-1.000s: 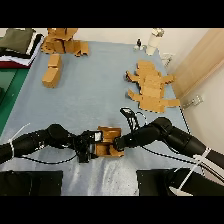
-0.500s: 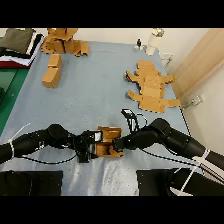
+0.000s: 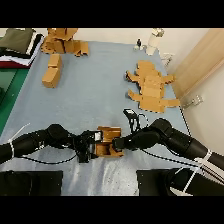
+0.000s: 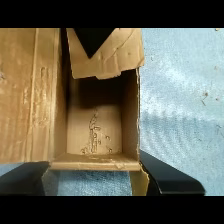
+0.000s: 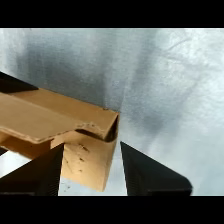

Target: Fold the box.

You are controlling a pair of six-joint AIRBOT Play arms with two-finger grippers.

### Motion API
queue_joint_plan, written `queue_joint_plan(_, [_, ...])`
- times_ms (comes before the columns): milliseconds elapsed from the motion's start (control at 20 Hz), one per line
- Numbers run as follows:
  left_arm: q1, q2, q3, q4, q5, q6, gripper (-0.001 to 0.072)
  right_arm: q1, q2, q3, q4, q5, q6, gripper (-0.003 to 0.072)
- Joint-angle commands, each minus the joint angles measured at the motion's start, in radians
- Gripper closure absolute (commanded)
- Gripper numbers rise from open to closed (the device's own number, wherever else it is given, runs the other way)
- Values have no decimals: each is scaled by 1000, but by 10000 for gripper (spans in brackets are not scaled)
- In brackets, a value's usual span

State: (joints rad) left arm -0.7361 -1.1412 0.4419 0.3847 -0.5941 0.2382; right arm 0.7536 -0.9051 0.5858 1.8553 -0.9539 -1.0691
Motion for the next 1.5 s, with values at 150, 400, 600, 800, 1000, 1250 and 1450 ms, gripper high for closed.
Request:
queue_joint_plan(150, [0, 0, 1, 0, 0, 1, 260, 0, 19, 3, 48, 27, 8, 131])
queue_joint_plan(400, [0, 0, 1, 0, 0, 1, 260, 1, 20, 3, 31, -20, 42, 131])
queue_joint_plan(600, [0, 0, 1, 0, 0, 1, 260, 1, 19, 3, -47, -48, 97, 132])
queue_joint_plan(800, [0, 0, 1, 0, 0, 1, 260, 2, -5, 3, -43, -22, 109, 132])
queue_joint_plan(1000, [0, 0, 1, 0, 0, 1, 260, 17, -52, 3, -9, 3, 109, 180])
queue_joint_plan(1250, [0, 0, 1, 0, 0, 1, 260, 40, -86, 6, -3, 39, 139, 183])
queue_joint_plan(1450, [0, 0, 1, 0, 0, 1, 260, 63, -127, 34, -13, 25, 181, 234])
